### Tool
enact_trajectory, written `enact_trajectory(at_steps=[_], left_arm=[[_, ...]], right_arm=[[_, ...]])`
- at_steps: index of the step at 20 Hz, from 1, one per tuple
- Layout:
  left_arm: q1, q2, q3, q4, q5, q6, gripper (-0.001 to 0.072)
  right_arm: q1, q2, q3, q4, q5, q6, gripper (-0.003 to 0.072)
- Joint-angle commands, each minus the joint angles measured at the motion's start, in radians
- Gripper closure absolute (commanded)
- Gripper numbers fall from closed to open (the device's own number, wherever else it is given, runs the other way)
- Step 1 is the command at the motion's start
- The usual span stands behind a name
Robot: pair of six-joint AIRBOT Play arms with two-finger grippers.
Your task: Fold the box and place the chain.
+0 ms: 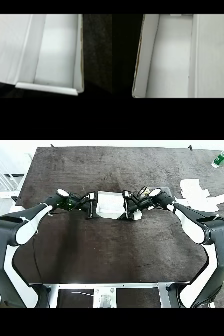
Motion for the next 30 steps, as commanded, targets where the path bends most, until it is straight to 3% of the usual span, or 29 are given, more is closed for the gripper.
enact_trajectory(at_steps=[1,6,11,15,18,26,30], left_arm=[[0.0,-0.001,0.001,-0.025,0.034,0.006,-0.0011],[-0.003,0.0,0.001,-0.029,0.105,-0.02,0.0009],[-0.004,-0.009,0.001,-0.036,-0.04,-0.046,-0.0006],[-0.004,-0.008,0.002,-0.048,-0.097,0.009,-0.0011],[-0.003,-0.008,0.001,0.013,-0.19,-0.003,-0.0011],[-0.004,-0.008,0.005,-0.024,-0.119,-0.003,-0.001],[-0.004,-0.009,0.003,-0.032,0.032,-0.003,-0.001]], right_arm=[[0.001,0.0,-0.001,-0.001,0.002,0.0,0.0105],[0.001,0.0,-0.001,-0.001,0.002,0.0,0.0105],[0.001,0.0,-0.001,-0.001,0.002,0.0,0.0105],[0.001,0.0,-0.001,-0.001,0.002,0.0,0.0105],[0.001,0.0,-0.001,-0.001,0.002,0.0,0.0105],[0.0,0.0,-0.001,-0.001,0.002,0.0,0.0105],[0.001,0.0,-0.001,-0.001,0.002,0.0,0.0105]])
